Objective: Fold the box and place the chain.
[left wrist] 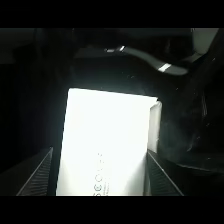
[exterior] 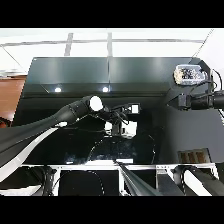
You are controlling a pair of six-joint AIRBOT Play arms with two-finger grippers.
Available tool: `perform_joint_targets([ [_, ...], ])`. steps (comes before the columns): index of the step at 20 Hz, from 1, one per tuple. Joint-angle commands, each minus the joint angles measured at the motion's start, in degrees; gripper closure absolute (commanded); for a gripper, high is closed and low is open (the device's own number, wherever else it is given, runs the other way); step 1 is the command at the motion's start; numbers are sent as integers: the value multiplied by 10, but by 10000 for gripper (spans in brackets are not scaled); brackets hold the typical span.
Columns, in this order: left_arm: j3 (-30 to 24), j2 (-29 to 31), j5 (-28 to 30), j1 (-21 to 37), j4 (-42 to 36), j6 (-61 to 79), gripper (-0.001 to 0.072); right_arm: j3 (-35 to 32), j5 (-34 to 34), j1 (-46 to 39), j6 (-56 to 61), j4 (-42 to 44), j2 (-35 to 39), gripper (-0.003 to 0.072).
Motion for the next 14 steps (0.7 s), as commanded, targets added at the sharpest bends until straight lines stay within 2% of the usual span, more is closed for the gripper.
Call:
perform_joint_targets([
  [1, 22, 0, -43, 5, 6, -12, -1, 0, 0, 0, 0, 0, 0, 677],
  [7, 30, 4, -89, 7, 50, -42, -4, 0, 0, 0, 0, 0, 0, 677],
  [14, 30, 4, -91, 4, 61, -42, -5, 0, -2, 0, 0, 0, 0, 676],
])
